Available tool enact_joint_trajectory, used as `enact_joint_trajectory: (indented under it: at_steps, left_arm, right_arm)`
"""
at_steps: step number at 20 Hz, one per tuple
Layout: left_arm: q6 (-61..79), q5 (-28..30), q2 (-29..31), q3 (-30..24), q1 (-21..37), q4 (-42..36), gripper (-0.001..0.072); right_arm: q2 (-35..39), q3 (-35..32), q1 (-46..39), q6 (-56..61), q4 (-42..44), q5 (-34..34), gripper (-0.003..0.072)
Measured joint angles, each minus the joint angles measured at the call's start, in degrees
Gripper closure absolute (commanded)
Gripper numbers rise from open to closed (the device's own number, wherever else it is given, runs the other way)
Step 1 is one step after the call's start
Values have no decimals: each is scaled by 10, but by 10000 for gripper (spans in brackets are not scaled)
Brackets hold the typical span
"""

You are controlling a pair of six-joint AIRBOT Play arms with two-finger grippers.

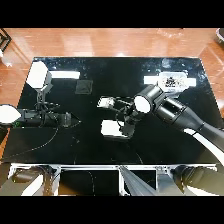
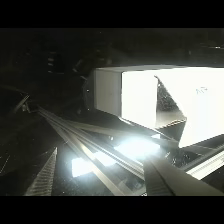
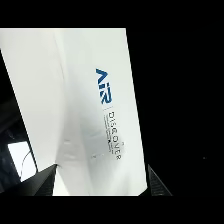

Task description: Fold the box and place the chain.

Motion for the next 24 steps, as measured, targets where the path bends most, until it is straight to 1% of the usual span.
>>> enact_joint_trajectory:
  at_steps: [5, 6, 7, 8, 9, 10, 12, 13, 19, 20, 21, 22, 24]
  left_arm:
    - [2, 0, 0, 0, 0, 0, 89]
    - [2, 0, 0, 0, 0, 0, 89]
    - [2, 0, 0, 0, 0, 0, 88]
    - [2, 0, 0, 0, 0, 0, 88]
    - [2, 0, 0, 0, 0, 0, 89]
    - [2, 0, 0, 0, 0, 0, 89]
    - [2, 0, 0, 0, 0, 0, 88]
    - [2, 0, 0, 0, 0, 0, 89]
    - [2, 0, 0, 0, 0, 0, 89]
    - [2, 0, 0, 0, 0, 0, 88]
    - [2, 0, 0, 0, 0, 0, 88]
    - [2, 0, 0, 0, 0, 0, 88]
    - [2, 0, 0, 0, 0, 0, 89]
  right_arm:
    - [-2, -12, 4, 0, -3, -17, -21]
    - [-2, -13, 7, 1, -7, -21, 99]
    - [-2, -14, 10, 1, -11, -22, 146]
    - [-2, -14, 13, 3, -15, -24, 156]
    - [-2, -14, 15, 5, -18, -25, 288]
    - [-2, -14, 17, 5, -20, -26, 363]
    - [-2, -14, 19, 5, -25, -26, 535]
    - [-2, -14, 20, 5, -29, -27, 562]
    - [-2, -14, 21, 6, -30, -21, 558]
    - [-2, -14, 21, 6, -29, -19, 526]
    - [-2, -14, 21, 7, -28, -18, 452]
    - [-2, -15, 21, 7, -24, -13, 439]
    - [-2, -15, 21, 7, -21, -12, 439]
